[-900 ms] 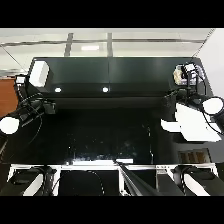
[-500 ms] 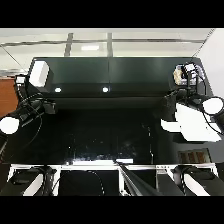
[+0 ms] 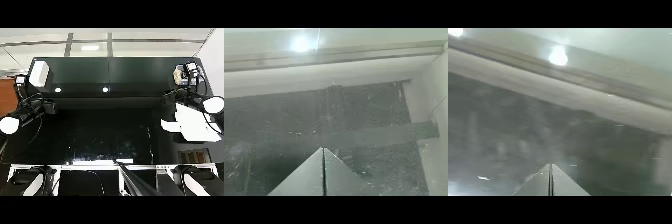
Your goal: Fold the box and place the chain.
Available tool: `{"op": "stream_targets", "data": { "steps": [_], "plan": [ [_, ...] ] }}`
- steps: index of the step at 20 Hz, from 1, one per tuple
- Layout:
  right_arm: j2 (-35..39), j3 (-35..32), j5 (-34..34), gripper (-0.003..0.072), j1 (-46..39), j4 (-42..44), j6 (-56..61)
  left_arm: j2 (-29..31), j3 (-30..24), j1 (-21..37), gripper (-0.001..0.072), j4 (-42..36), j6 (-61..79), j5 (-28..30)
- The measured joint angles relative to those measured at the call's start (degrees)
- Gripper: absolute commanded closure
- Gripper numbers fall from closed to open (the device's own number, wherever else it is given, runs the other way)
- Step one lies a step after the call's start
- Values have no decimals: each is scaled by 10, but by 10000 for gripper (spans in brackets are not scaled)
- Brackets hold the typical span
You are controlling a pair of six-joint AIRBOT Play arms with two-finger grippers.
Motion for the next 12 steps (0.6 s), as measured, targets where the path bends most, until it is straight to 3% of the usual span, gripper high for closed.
{"op": "stream_targets", "data": {
  "steps": [1,2,3,4,7,8,9,10,12],
  "plan": [
    [0,0,9,669,0,23,0,0,0,0,680,-5,0,2],
    [0,0,18,560,1,41,0,0,0,0,680,-10,0,2],
    [0,0,25,82,1,54,0,0,0,0,680,-14,0,3],
    [0,0,27,-34,1,65,0,0,0,0,679,-16,0,10],
    [0,0,28,-34,-1,75,0,-1,0,0,677,-21,0,31],
    [0,1,25,-34,-6,72,3,-3,-1,0,582,-21,0,38],
    [0,4,16,-34,-17,63,12,-5,-1,0,237,-22,0,46],
    [0,8,3,-34,-36,50,30,-8,-1,0,1,-23,0,52],
    [-3,23,-18,-34,-97,7,72,-16,-1,0,1,-24,0,60]
  ]
}}
